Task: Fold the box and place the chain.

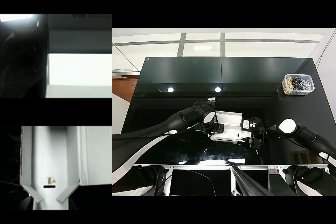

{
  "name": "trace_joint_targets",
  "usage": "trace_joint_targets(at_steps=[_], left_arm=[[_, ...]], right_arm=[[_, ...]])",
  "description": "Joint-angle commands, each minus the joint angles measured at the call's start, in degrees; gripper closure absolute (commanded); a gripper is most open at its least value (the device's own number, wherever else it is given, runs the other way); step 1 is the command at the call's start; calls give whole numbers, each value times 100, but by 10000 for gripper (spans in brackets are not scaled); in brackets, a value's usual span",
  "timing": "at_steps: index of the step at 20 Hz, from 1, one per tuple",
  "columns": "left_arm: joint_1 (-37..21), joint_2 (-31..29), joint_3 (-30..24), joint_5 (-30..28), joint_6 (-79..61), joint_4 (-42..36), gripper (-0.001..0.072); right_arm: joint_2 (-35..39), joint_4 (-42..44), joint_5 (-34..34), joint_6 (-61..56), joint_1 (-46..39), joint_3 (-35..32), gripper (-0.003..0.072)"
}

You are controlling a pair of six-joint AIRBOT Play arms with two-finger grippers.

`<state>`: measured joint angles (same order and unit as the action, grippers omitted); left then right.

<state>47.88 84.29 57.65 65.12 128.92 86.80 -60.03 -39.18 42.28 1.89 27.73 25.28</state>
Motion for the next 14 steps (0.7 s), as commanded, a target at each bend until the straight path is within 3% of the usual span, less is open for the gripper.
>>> trace_joint_targets(at_steps=[1,2,9,14], left_arm=[[-2,2,-4,-15,-4,11,677],[-2,2,-4,-15,-4,11,677],[4,2,-4,-15,-11,-50,677],[4,2,-4,-15,-13,-50,676]], right_arm=[[-39,216,-7,-7,74,2,416],[-52,221,-11,-11,136,2,458],[-136,645,-710,-415,688,2,460],[-251,809,-785,-476,728,2,459]])
